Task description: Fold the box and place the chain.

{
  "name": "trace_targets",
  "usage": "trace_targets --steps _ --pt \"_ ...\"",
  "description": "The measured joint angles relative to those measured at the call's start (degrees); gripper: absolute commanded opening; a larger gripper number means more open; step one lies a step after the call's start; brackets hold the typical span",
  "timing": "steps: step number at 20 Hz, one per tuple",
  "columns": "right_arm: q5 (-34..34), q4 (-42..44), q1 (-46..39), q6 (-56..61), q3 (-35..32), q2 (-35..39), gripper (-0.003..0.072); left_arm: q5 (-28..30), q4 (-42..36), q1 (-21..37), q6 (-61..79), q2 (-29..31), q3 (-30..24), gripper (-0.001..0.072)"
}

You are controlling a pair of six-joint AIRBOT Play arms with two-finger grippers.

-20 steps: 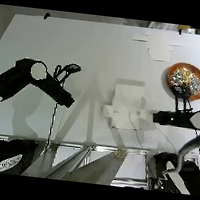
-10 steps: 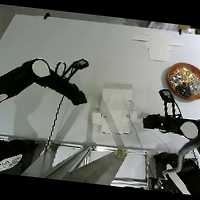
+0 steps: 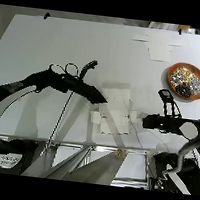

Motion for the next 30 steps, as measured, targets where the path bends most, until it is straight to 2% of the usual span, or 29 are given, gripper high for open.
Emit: trace_targets --steps 3,6,9,13,16,22,23,25,28,29,30 --pt "0.0 0.0 0.0 0.0 0.0 0.0 0.0016 -0.5 -0.1 0.0 0.8 -2.6 0.4 0.0530" --pt "0.1 0.1 0.0 0.0 0.0 0.0 0.0016 -2.8 3.2 1.0 -0.6 -3.5 1.5 0.0531" --pt "0.5 0.0 0.0 0.0 0.0 0.0 0.0016 -6.3 8.2 3.3 -4.0 -2.9 3.3 0.0530" --pt "0.7 0.1 0.0 0.0 0.0 0.0 0.0016 -7.0 11.6 5.3 -7.0 -1.6 4.3 0.0531" --pt "0.7 0.1 0.0 0.0 0.0 0.0 0.0016 -6.8 12.0 3.5 -7.0 -2.6 4.6 0.0533" --pt "0.7 0.1 0.0 0.0 0.0 0.0 0.0016 -4.0 7.7 -1.3 -4.3 -6.0 4.7 0.0527" --pt "0.7 0.1 0.0 0.0 0.0 0.0 0.0016 -3.9 7.3 -1.7 -4.1 -6.4 4.7 0.0493" --pt "0.7 0.1 0.0 0.0 0.0 0.0 0.0016 -3.9 6.9 -2.4 -3.5 -7.3 4.7 0.0472" --pt "0.3 0.0 0.0 0.0 0.0 0.0 0.0016 -4.5 6.8 -3.3 -1.9 -8.0 4.7 0.0241" --pt "0.2 0.0 0.0 0.0 0.0 0.0 0.0016 -4.8 7.1 -3.6 -1.6 -8.1 4.7 0.0132" --pt "0.2 0.0 0.0 0.0 0.0 0.0 0.0016 -5.0 7.8 -3.8 -1.1 -8.2 4.7 0.0069"
